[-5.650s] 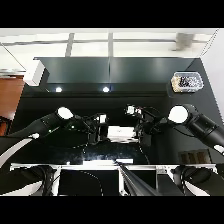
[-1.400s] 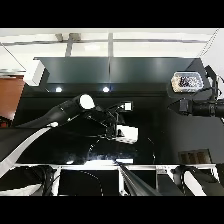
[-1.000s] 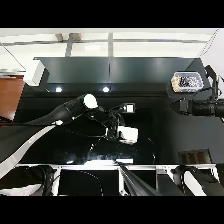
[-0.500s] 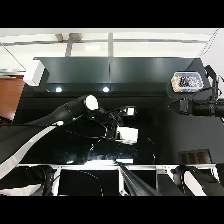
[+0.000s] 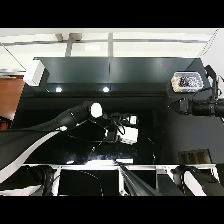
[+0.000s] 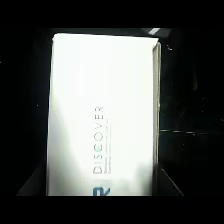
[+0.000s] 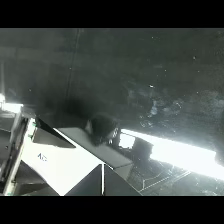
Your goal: Fold the box and place the chain.
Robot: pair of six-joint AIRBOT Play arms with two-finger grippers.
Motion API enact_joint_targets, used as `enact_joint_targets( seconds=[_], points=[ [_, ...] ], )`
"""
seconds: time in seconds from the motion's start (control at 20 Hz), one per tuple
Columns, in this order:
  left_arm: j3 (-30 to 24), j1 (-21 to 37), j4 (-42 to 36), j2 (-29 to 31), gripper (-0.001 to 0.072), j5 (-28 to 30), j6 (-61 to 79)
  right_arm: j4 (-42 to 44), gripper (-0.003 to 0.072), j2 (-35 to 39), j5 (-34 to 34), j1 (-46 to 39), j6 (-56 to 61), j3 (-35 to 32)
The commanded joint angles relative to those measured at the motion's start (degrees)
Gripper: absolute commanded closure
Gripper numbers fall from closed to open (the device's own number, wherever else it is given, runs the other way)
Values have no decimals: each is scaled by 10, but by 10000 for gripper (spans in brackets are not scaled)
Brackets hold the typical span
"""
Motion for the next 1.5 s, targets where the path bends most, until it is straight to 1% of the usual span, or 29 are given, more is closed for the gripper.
enact_joint_targets(
  seconds=[0.0,0.05,0.15,0.25,0.35,0.5,0.6,0.75,0.9,1.0,1.05,1.15,1.25,1.35,1.45],
  points=[
    [-6,-12,22,3,232,36,-32,0,670,0,0,0,0,0],
    [-6,-4,34,7,364,27,-48,0,670,0,0,0,1,0],
    [-6,25,72,23,368,-3,-106,1,670,0,1,0,1,0],
    [-6,82,120,42,370,-55,-181,1,670,0,1,0,3,0],
    [-7,163,194,68,370,-96,-268,1,670,0,0,0,2,0],
    [-7,323,293,110,370,-135,-388,1,670,0,0,0,2,0],
    [-7,442,304,128,370,-154,-421,1,670,0,-5,0,2,0],
    [-6,609,299,134,370,-183,-430,1,670,0,-15,0,2,0],
    [-6,738,278,134,370,-183,-428,1,670,0,-26,0,3,0],
    [-7,799,257,134,370,-156,-423,1,670,0,-35,0,3,0],
    [-7,820,251,133,370,-138,-410,1,670,0,-38,0,5,0],
    [-6,834,252,129,370,-92,-392,1,670,0,-41,0,13,0],
    [-6,831,249,115,370,-34,-393,1,670,0,-40,0,20,0],
    [0,822,226,92,370,10,-393,1,670,0,-40,0,24,0],
    [21,807,202,63,370,15,-374,1,670,0,-41,0,32,0]
  ],
)
